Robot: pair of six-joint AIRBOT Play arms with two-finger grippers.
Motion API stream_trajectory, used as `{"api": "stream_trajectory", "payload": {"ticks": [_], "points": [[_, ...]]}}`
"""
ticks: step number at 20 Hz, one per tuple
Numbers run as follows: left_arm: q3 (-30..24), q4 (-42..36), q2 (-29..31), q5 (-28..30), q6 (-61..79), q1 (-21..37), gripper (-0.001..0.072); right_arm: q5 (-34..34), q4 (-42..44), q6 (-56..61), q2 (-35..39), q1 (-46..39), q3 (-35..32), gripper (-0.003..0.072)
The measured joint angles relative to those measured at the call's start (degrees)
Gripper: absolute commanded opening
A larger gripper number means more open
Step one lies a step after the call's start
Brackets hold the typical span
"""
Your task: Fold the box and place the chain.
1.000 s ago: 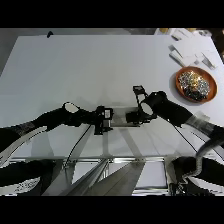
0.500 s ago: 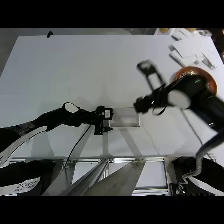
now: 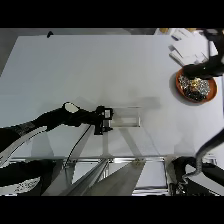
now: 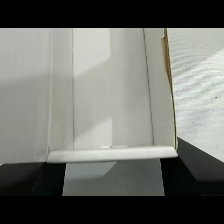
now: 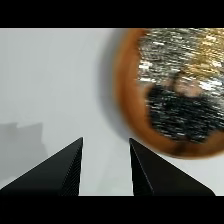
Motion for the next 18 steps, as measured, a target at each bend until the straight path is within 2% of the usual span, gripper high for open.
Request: {"api": "stream_trajectory", "payload": {"ticks": [3, 7, 13, 18], "points": [[0.0, 0.0, 0.0, 0.0, 0.0, 0.0, 0.0071, 1.3, 0.8, -2.4, -4.0, -8.3, 0.2, 0.0283], [0.0, 0.0, 0.0, 0.0, 0.0, 0.0, 0.0071, 2.1, 3.9, -5.0, -9.4, -13.9, 0.2, 0.0266], [0.0, 0.0, 0.0, 0.0, 0.0, 0.0, 0.0071, 2.4, 6.2, -6.3, -16.7, -15.8, 0.2, 0.0253], [0.0, 0.0, 0.0, 0.0, 0.0, 0.0, 0.0071, 1.5, 7.3, -6.4, -20.0, -16.0, 0.2, 0.0234]]}}
